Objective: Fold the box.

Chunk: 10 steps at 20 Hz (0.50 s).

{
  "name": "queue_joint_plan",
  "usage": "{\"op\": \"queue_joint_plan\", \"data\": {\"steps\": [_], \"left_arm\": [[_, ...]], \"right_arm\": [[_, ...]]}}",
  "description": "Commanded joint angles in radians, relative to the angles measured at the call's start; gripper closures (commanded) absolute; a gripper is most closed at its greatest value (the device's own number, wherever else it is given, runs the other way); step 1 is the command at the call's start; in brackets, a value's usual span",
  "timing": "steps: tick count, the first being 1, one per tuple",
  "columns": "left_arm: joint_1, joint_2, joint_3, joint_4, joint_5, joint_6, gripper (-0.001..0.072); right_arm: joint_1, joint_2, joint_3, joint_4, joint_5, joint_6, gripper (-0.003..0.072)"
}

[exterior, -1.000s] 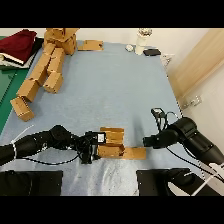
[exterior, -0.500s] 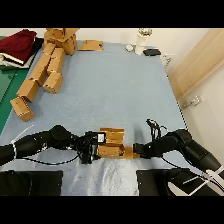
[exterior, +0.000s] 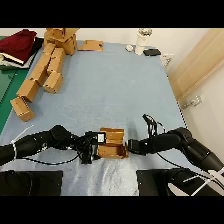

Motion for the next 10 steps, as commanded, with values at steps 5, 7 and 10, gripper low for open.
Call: {"op": "queue_joint_plan", "data": {"steps": [5,7,10], "left_arm": [[0.000,0.000,0.000,0.000,0.000,0.000,0.0135],[0.000,0.001,0.000,0.000,0.000,0.000,0.0135],[0.000,0.000,0.000,0.000,0.000,0.000,0.0135]], "right_arm": [[0.005,-0.017,0.092,0.034,-0.014,-0.013,0.0271],[0.041,-0.068,0.091,0.040,-0.018,-0.013,0.0271],[0.130,-0.173,0.105,0.038,0.002,-0.011,0.0272]]}}
